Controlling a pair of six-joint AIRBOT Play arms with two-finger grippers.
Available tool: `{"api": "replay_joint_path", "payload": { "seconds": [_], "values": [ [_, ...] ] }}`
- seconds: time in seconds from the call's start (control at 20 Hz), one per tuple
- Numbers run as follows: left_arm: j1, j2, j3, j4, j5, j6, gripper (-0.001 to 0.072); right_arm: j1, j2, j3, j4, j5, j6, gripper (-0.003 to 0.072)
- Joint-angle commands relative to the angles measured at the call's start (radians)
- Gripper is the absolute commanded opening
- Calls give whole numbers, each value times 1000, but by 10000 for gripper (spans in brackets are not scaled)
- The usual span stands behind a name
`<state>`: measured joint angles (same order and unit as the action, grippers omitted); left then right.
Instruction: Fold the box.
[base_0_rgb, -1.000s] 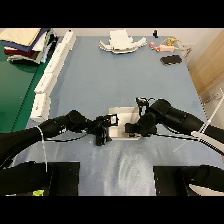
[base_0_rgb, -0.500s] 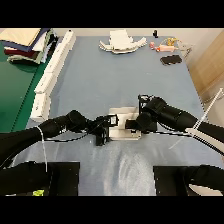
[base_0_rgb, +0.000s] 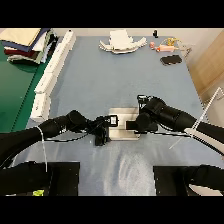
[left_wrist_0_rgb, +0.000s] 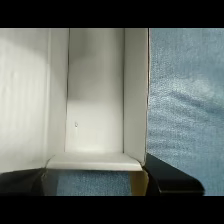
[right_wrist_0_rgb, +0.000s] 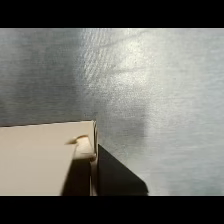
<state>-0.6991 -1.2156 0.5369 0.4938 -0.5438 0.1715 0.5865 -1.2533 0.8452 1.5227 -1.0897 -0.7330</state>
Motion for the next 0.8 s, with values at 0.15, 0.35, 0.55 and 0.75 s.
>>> {"api": "replay_joint_path", "payload": {
  "seconds": [0.15,0.35,0.55,0.75],
  "values": [
    [1,0,0,-1,2,0,405,1,15,2,56,-29,-72,440],
    [1,0,0,-1,2,0,405,0,34,5,19,-63,-72,437],
    [1,0,0,-1,2,0,405,0,63,39,21,-104,-76,436],
    [1,0,0,-1,2,0,405,-1,153,126,-5,-199,-82,343]
  ]
}}
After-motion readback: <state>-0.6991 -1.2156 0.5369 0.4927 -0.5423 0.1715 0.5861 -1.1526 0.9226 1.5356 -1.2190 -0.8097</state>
